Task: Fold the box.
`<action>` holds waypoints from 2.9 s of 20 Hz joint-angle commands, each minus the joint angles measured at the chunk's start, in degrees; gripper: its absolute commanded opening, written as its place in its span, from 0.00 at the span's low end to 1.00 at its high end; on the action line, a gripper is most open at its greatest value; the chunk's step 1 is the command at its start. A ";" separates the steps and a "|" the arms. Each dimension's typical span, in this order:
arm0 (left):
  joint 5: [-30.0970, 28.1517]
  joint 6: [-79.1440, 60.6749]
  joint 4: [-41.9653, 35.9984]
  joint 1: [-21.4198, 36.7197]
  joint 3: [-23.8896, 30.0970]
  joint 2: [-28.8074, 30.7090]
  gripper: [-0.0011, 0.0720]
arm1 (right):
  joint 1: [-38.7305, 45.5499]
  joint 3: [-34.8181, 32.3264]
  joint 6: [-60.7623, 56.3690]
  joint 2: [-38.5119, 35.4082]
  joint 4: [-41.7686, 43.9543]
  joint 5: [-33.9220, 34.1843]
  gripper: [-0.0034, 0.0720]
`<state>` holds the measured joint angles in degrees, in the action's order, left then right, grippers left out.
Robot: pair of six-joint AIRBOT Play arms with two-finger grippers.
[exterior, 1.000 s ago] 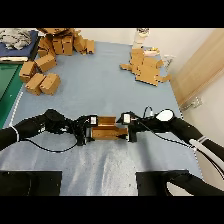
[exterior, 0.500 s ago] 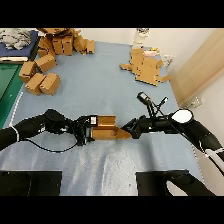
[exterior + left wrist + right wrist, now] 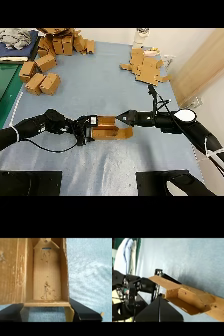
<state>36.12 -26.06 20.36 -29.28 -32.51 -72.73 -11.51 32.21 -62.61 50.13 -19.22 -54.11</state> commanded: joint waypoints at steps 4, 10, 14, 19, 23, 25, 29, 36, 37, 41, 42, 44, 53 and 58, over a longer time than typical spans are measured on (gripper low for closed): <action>-0.02 -0.02 0.02 -0.02 -0.04 -0.02 0.67 | -5.57 0.39 -4.70 10.67 1.05 2.64 0.05; 0.00 -0.02 0.02 -0.04 -0.04 -0.02 0.67 | -7.08 10.58 -2.01 19.76 -3.21 8.37 0.05; 0.00 -0.02 0.02 -0.04 -0.04 -0.02 0.67 | -7.08 15.32 -3.76 28.17 -8.33 8.55 0.05; -0.02 -0.02 0.02 -0.02 -0.04 -0.02 0.67 | -8.48 15.32 -0.87 33.55 -10.45 8.33 0.05; 0.00 -0.02 0.02 -0.04 -0.04 -0.02 0.67 | -8.50 15.32 -0.76 33.53 -12.52 9.57 0.05; -0.02 -0.02 0.02 -0.04 -0.04 -0.02 0.67 | -8.50 15.32 -0.72 33.53 -12.57 9.64 0.05; -0.02 -0.02 0.02 -0.02 -0.04 -0.02 0.67 | -7.08 15.39 1.57 32.30 -12.61 9.97 0.05; -0.02 -0.02 0.02 -0.04 -0.04 -0.02 0.67 | 3.23 15.37 5.11 16.26 -31.17 3.63 0.05; -0.02 -0.02 0.02 -0.04 -0.04 -0.02 0.67 | 3.15 15.23 7.32 14.36 -34.60 1.27 0.05; 0.00 -0.02 0.02 -0.02 -0.04 -0.02 0.67 | -1.92 10.34 22.58 8.50 -35.89 -3.45 0.05; -0.02 -0.02 0.02 -0.02 -0.04 -0.02 0.67 | -4.20 7.93 25.90 7.48 -36.20 -4.24 0.05; 0.00 -0.02 0.02 -0.04 -0.04 -0.02 0.67 | -8.72 3.34 30.38 6.16 -37.62 -3.76 0.18; -0.02 -0.02 0.02 -0.02 -0.04 -0.02 0.67 | -12.17 1.05 37.38 11.28 -38.80 11.30 0.76; 0.00 -0.02 0.02 -0.02 -0.04 -0.02 0.67 | -12.17 1.42 39.82 11.58 -34.86 12.50 0.73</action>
<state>36.12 -26.09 20.36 -29.28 -32.51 -72.73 -23.57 33.52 -25.12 61.32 -56.84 -42.83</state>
